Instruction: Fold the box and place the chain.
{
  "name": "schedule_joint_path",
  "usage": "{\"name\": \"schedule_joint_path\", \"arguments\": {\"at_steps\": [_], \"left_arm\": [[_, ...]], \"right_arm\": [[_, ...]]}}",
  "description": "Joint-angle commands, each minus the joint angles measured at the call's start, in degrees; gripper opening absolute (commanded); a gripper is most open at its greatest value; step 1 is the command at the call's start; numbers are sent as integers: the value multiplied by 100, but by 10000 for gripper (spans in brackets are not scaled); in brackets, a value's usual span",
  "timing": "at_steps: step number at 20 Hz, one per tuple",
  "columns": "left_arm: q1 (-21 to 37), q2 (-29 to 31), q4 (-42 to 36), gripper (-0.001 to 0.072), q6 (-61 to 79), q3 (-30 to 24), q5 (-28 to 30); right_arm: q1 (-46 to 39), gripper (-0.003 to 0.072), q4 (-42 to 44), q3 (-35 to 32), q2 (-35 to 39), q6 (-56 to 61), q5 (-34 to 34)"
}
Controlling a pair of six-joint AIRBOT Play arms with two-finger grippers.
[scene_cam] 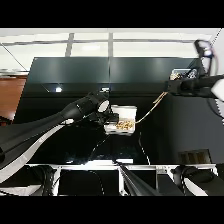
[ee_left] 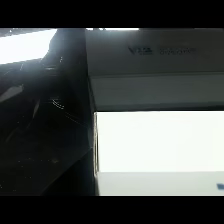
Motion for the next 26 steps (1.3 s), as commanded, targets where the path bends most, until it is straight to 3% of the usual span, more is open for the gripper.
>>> {"name": "schedule_joint_path", "arguments": {"at_steps": [1,6,10,14,18,21,26], "left_arm": [[4,-2,2,26,0,2,0],[4,-2,2,26,0,2,0],[4,-2,2,26,0,2,0],[4,-2,0,26,0,2,0],[4,-2,2,26,0,2,0],[4,-2,2,26,0,2,2],[4,-2,2,26,0,2,0]], "right_arm": [[4,9,1355,625,651,-782,638],[9,9,3451,973,619,-1497,509],[7,9,4457,973,588,-1917,170],[22,9,4306,739,531,-1956,367],[363,10,4266,-337,332,-1956,319],[605,9,4074,-955,76,-1956,-195],[634,10,3851,-1110,-404,-1956,-341]]}}
